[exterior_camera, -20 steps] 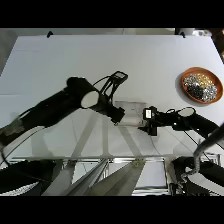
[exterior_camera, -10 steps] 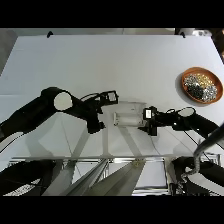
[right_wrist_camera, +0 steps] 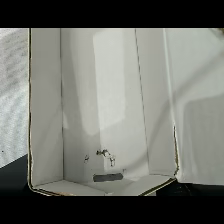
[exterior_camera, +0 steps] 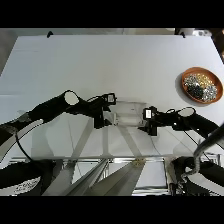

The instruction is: Fold the box and place the chain.

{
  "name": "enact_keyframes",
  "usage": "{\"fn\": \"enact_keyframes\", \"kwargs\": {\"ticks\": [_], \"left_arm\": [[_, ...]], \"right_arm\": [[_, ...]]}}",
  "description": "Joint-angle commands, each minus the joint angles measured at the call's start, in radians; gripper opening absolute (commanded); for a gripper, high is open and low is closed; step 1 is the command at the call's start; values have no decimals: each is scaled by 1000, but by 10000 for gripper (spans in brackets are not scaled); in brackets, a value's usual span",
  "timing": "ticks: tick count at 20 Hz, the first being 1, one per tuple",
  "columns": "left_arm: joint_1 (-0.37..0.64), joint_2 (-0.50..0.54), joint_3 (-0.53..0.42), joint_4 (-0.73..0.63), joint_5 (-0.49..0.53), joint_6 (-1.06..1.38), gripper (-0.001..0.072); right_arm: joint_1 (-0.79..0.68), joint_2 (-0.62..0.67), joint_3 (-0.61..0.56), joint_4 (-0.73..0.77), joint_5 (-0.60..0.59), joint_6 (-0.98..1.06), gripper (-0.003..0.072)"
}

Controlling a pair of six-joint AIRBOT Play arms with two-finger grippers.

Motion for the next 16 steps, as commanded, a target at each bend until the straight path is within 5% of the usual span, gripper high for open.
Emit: {"fn": "enact_keyframes", "kwargs": {"ticks": [1,16], "left_arm": [[5,-40,-3,-41,23,201,708],[-47,-59,-3,-79,31,354,714]], "right_arm": [[0,1,0,0,0,0,575],[0,1,0,0,0,0,575]]}}
